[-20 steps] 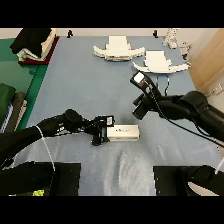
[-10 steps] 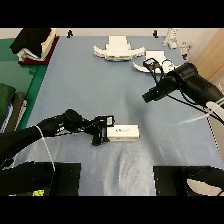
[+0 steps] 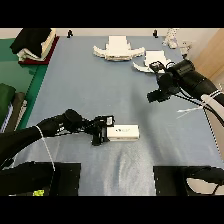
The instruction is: Fold the box.
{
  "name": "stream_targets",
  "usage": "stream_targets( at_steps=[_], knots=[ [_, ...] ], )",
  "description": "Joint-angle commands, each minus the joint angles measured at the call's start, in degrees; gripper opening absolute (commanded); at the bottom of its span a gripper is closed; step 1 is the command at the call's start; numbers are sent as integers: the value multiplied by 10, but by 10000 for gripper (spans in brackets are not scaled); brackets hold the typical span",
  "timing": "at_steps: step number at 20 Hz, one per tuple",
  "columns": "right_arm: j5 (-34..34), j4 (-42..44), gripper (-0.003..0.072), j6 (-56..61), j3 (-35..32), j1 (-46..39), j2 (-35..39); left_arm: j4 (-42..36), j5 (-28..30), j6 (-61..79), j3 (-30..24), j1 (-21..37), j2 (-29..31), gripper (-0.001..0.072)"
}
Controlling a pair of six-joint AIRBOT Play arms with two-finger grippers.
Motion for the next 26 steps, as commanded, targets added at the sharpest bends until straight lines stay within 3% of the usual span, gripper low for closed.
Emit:
stream_targets(
  at_steps=[1, 3, 5, 7, 12, 15, 18, 24, 26],
  knots=[
    [-5, -1, 6, 3, 1, -1, -2, -12, -1, -20, 0, 0, 2, 497],
    [-5, 0, 6, 4, 1, -1, -2, -10, 10, -66, 0, 2, 13, 497],
    [-5, -1, 6, 3, 1, -1, -2, -9, 56, -116, 0, 9, 40, 497],
    [-5, -1, 6, 3, 1, -1, -2, -2, 89, -186, 0, 42, 75, 497],
    [-5, -1, 6, 4, 1, -1, -2, 13, 144, -279, 30, 234, 85, 497],
    [-5, -1, 6, 3, 1, -1, -2, 27, 141, -308, 109, 362, 18, 497],
    [-5, -1, 6, 4, 1, -1, -2, 30, 110, -330, 224, 444, -82, 498],
    [-5, -1, 6, 4, 1, -1, -2, 191, 114, -449, 418, 474, -250, 497],
    [-5, -1, 6, 4, 1, -1, -2, 203, 114, -471, 466, 474, -299, 497]
  ],
)
